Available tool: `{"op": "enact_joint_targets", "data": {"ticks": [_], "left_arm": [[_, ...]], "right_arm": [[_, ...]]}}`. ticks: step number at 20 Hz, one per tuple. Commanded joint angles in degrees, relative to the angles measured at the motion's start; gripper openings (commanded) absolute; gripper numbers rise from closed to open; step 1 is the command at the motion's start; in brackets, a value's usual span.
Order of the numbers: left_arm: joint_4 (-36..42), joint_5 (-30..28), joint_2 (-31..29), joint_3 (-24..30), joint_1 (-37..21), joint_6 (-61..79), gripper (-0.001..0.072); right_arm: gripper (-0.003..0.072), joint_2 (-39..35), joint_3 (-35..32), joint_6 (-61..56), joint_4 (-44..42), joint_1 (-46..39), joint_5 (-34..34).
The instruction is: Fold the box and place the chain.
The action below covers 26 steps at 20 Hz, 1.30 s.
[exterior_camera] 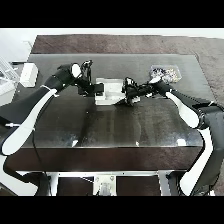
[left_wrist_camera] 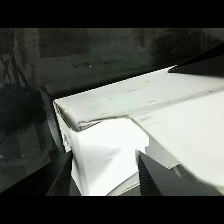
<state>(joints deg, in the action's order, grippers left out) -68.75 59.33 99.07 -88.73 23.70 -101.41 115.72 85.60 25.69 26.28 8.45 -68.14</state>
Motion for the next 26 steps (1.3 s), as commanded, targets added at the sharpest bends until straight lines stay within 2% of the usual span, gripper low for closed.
{"op": "enact_joint_targets", "data": {"ticks": [1, 4, 10, 16, 23, 26], "left_arm": [[0.17, -0.98, -0.02, -0.26, 0.02, -0.11, 0.0478], [0.37, -1.66, -0.02, -0.26, -0.09, -0.11, 0.0479], [1.29, 2.23, -0.02, -0.11, -1.79, -0.2, 0.048], [0.63, 3.67, 0.39, 0.26, -2.12, -0.68, 0.048], [1.4, 0.92, 2.19, 0.2, -1.22, -2.51, 0.048], [1.29, 1.57, 3.13, -0.52, -1.2, -3.54, 0.048]], "right_arm": [[0.0495, 0.02, 0.0, 0.04, 0.15, 0.04, -0.28], [0.0496, 0.02, 0.0, 0.04, 0.15, 0.04, -0.28], [0.0495, 0.02, 0.0, 0.04, 0.15, 0.04, -0.28], [0.0495, 0.02, 0.0, 0.04, 0.15, 0.04, -0.31], [0.0495, 0.02, 0.0, 0.04, 0.15, 0.04, -0.28], [0.0495, 0.02, 0.0, 0.04, 0.15, 0.04, -0.28]]}}
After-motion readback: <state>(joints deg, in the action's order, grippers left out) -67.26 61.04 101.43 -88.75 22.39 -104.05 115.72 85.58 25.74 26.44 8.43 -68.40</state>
